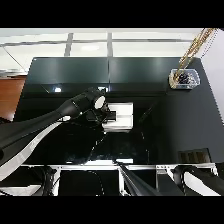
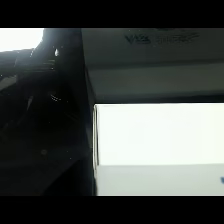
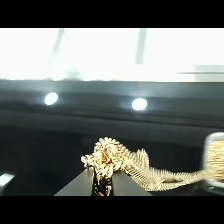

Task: Fold the box and place the chain.

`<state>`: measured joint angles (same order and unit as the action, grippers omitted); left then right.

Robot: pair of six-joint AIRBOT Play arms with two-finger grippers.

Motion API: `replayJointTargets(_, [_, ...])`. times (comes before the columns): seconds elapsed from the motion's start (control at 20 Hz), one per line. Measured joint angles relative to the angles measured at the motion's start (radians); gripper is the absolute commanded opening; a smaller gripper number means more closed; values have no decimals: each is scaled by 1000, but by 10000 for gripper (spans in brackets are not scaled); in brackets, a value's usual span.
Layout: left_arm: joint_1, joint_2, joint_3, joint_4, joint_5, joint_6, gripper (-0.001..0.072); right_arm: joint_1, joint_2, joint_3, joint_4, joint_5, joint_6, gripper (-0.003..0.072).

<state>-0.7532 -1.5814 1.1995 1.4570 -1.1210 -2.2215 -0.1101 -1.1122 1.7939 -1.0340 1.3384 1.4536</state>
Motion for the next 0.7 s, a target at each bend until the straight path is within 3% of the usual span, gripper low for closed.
replayJointTargets(0.25, [0, 0, 0, 0, -12, 0, 30, 71, 74, 0, 98, 56, -14, 12])
replayJointTargets(0.7, [0, 0, 0, 0, -24, 0, 30, 199, 87, 0, 299, 85, -22, 12])
